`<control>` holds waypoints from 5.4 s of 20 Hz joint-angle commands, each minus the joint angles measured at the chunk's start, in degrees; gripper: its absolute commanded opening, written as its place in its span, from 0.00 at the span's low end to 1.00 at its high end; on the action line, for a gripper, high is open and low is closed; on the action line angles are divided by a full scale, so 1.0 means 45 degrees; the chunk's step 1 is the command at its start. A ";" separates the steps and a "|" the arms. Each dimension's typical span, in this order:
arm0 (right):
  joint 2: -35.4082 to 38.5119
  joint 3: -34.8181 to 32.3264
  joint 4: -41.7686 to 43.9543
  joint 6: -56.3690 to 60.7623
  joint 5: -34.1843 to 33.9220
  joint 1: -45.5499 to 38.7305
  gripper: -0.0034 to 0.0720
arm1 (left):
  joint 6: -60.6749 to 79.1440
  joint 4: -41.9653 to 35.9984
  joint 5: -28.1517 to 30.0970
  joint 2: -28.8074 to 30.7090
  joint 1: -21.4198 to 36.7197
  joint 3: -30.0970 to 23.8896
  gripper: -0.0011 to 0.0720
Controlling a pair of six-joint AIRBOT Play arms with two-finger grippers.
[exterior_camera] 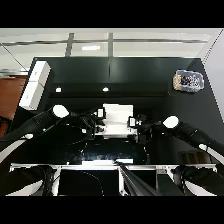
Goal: Fold the box and place the chain.
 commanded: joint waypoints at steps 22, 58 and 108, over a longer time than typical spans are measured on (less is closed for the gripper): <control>-0.0010 -0.0005 -0.0010 -0.0029 0.0010 0.0010 0.62 | -0.7708 0.1851 -0.1486 0.2895 0.5017 0.0039 0.06; -0.0010 -0.0005 -0.0005 -0.0029 0.0010 0.0010 0.62 | -1.3857 0.0039 -0.4682 -0.0525 0.4804 -0.0078 0.90; -0.0010 -0.0005 0.0049 0.0146 -0.0223 0.0010 0.62 | -2.9070 0.9811 -0.2803 -0.1744 -0.3711 0.3861 0.86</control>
